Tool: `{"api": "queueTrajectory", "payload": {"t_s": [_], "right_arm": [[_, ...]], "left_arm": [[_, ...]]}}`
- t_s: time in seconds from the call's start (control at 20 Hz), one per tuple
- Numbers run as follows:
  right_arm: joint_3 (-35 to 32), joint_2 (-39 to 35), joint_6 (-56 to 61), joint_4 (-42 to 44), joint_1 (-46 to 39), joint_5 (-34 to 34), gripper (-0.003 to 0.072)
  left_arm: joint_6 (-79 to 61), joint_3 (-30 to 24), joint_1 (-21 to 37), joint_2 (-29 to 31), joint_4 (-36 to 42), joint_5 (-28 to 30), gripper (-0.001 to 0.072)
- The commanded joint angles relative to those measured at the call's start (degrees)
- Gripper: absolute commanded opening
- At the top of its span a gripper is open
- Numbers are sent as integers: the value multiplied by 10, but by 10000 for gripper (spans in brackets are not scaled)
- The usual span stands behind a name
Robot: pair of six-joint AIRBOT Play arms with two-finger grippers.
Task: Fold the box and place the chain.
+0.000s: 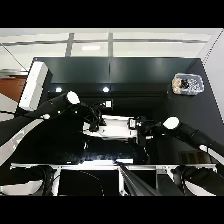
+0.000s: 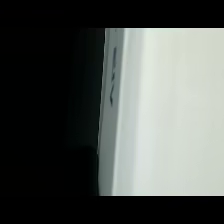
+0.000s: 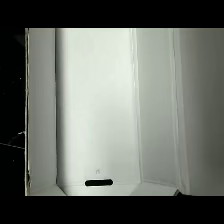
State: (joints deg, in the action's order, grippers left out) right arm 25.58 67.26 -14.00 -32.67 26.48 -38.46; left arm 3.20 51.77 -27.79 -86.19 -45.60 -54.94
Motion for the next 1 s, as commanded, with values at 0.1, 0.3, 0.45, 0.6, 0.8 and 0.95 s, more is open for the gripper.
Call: {"api": "queueTrajectory", "payload": {"t_s": [0.1,0.3,0.45,0.6,0.8,0.95], "right_arm": [[0,1,6,-10,4,10,508],[0,1,6,-10,4,10,474],[0,1,6,-10,4,10,473],[0,1,6,-10,4,10,473],[0,1,6,-10,4,10,473],[0,1,6,-10,4,10,473]], "left_arm": [[0,0,0,0,0,-2,30],[0,0,0,0,-3,-21,30],[0,0,0,9,-6,-27,201],[19,0,4,27,-8,-27,664],[75,0,34,56,-45,-61,698],[149,0,65,100,-74,-73,697]]}}
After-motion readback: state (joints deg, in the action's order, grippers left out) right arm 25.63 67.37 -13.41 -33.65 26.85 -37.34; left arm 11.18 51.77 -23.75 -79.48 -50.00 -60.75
